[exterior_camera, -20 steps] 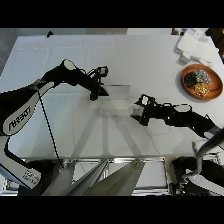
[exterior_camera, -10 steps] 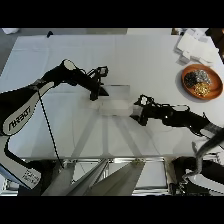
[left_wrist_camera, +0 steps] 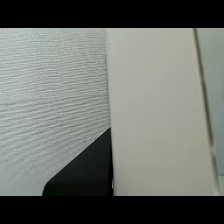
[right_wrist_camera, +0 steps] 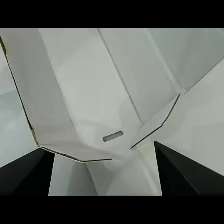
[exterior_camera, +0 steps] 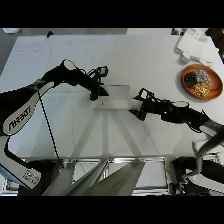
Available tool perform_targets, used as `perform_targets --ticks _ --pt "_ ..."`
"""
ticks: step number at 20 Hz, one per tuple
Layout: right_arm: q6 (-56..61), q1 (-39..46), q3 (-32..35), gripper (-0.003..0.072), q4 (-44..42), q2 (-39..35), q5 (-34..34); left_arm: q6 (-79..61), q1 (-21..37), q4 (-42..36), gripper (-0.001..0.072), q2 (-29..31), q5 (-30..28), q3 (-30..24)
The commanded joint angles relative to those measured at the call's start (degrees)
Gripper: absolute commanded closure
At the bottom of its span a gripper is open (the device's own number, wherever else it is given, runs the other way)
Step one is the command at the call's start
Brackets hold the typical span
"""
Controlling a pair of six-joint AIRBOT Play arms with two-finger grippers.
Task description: Fold the box and place the chain.
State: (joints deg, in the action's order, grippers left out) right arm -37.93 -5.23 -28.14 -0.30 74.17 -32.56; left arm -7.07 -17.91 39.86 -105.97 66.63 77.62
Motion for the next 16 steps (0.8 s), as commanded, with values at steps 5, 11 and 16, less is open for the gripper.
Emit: perform_targets --ticks 5,11,16 --pt "8.15 0.02 -2.86 0.0008 9.57 0.79 0.57 -0.02 -0.02 0.02 0.0698 -0.02 0.04 -0.02" --pt "18.05 1.36 -10.51 0.0008 21.53 7.13 -7.13 -0.02 -0.02 0.02 0.0698 -0.02 0.04 -0.02" --pt "22.23 4.17 -15.76 0.0008 27.61 7.28 -10.29 -0.02 -0.02 0.02 0.0698 -0.02 0.04 -0.02"
